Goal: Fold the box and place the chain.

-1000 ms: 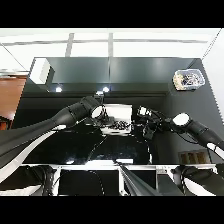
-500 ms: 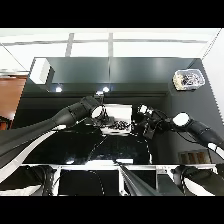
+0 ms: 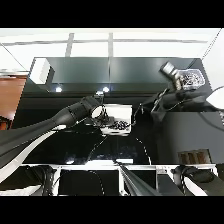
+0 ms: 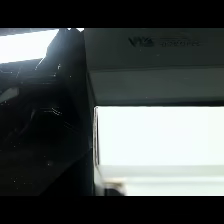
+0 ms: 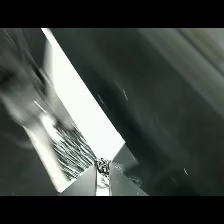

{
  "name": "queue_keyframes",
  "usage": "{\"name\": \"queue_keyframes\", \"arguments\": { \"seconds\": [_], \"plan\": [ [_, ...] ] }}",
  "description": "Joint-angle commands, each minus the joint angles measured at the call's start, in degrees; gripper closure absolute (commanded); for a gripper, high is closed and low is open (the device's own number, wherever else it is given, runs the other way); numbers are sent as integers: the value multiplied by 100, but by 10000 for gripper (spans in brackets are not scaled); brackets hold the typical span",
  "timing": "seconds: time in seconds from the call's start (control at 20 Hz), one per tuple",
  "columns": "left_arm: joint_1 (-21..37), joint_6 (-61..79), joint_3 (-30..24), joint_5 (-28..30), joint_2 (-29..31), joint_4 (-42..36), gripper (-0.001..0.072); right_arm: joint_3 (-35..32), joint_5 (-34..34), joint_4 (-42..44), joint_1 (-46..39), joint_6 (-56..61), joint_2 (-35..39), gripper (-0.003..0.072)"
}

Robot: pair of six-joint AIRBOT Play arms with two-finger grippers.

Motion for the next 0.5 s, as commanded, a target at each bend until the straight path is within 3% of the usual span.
{"name": "queue_keyframes", "arguments": {
  "seconds": [0.0,0.15,0.45],
  "plan": [
    [2,0,2,0,-2,-2,682,999,935,741,-35,914,184,667],
    [2,0,2,0,-2,-2,682,1034,728,1705,-15,911,142,667],
    [4,0,2,2,-2,0,682,654,549,1534,391,964,-426,667]
  ]
}}
